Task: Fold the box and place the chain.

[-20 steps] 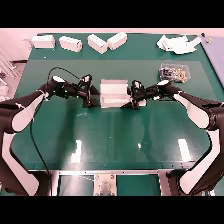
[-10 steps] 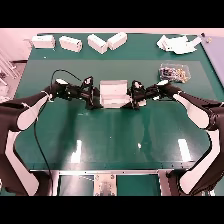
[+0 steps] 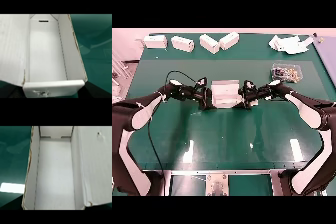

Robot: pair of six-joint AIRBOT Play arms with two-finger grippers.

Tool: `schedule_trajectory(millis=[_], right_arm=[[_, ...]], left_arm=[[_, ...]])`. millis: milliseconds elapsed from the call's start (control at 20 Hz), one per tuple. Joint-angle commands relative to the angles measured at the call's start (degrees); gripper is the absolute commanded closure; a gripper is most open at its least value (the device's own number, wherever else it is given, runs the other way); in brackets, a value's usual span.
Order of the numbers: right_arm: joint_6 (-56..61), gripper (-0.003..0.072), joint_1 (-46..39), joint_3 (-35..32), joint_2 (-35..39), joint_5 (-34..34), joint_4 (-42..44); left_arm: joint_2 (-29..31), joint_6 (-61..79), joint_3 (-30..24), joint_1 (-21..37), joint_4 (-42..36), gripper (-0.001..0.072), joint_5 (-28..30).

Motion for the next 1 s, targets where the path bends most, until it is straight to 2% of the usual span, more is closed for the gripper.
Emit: schedule_trajectory(millis=[0,500,550,600,950], right_arm=[[0.0,0.0101,0.0,0.1,0.0,0.1,-0.1],[0.0,0.0102,0.0,0.1,0.0,0.1,-0.1],[0.0,0.0102,0.0,0.1,0.0,0.1,-0.1],[0.0,0.0102,0.0,0.1,0.0,0.1,-0.1],[0.0,0.0101,0.0,0.1,0.0,0.1,-0.1]], left_arm=[[0.0,-1.8,1.6,-0.7,3.3,-0.0011,1.9],[-0.1,-2.8,1.7,-0.9,3.4,-0.0011,2.3],[-0.1,-2.8,1.7,-1.1,3.4,-0.0004,2.3],[-0.1,-2.8,1.7,-1.3,3.5,0.0084,2.0],[-0.1,-2.8,1.7,-2.1,3.3,0.0084,2.3]])
